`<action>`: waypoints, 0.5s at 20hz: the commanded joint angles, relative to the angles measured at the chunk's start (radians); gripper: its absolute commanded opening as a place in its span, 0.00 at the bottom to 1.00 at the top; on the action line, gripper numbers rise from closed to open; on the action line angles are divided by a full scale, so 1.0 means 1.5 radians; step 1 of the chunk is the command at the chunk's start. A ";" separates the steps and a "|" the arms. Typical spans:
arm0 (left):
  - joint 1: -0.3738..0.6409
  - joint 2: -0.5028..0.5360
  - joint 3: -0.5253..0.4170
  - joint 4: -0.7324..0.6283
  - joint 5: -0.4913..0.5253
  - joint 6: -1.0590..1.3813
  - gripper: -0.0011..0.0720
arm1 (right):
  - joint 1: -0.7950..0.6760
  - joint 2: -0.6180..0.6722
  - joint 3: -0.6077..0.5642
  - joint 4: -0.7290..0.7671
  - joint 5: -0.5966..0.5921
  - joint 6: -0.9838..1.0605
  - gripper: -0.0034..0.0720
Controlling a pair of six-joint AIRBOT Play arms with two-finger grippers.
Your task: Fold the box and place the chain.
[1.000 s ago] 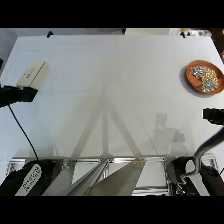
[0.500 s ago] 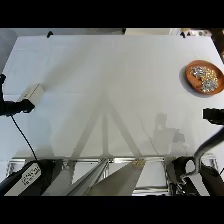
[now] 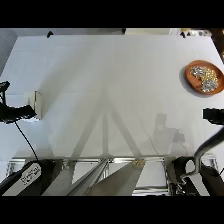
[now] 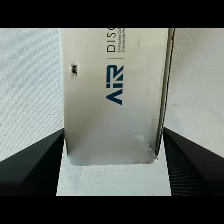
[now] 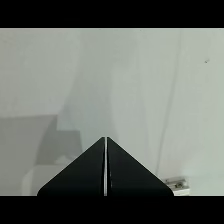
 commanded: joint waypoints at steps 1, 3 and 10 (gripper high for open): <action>0.000 0.021 0.000 0.037 -0.011 -0.059 0.96 | -0.001 0.001 0.000 0.000 0.000 0.000 0.07; 0.000 0.062 0.000 0.054 -0.010 -0.065 0.97 | -0.001 0.001 0.000 0.000 0.000 0.000 0.07; -0.042 0.257 0.000 0.048 -0.012 -0.064 0.97 | -0.001 0.001 0.000 0.000 0.000 0.000 0.07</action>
